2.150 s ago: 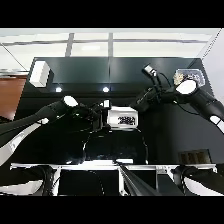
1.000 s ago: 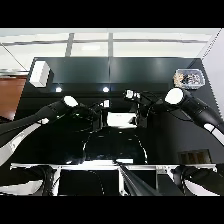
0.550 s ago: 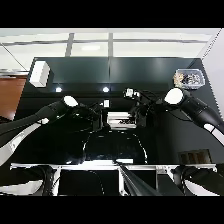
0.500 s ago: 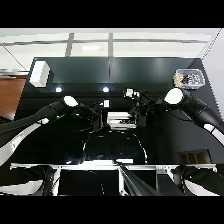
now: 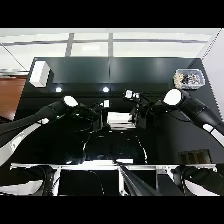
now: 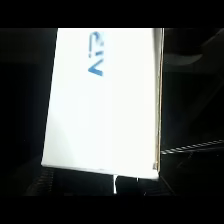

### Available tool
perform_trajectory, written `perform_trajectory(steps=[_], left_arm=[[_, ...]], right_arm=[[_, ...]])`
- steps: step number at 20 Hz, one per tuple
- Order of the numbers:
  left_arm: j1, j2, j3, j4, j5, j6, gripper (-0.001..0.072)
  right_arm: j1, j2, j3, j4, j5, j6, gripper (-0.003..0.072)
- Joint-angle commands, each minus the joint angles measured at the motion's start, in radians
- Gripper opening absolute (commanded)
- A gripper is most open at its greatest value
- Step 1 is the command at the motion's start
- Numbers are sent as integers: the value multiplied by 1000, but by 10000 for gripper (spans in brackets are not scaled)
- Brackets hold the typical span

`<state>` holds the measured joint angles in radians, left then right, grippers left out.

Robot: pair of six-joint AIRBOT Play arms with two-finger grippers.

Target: Fold the box and place the chain.

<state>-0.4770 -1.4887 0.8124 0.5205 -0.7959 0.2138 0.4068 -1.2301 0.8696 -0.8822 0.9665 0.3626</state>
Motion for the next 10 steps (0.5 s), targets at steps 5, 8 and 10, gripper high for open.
perform_trajectory(steps=[5, 8, 10], left_arm=[[-1, 0, 1, 0, 1, 0, 328], [-1, 0, 1, 0, 1, 0, 328], [-1, 0, 1, 0, 1, 0, 328]], right_arm=[[0, 0, 1, 6, 0, 20, 345], [0, 0, 1, 6, 24, 20, 345], [0, 0, 0, 4, 39, 24, 345]])
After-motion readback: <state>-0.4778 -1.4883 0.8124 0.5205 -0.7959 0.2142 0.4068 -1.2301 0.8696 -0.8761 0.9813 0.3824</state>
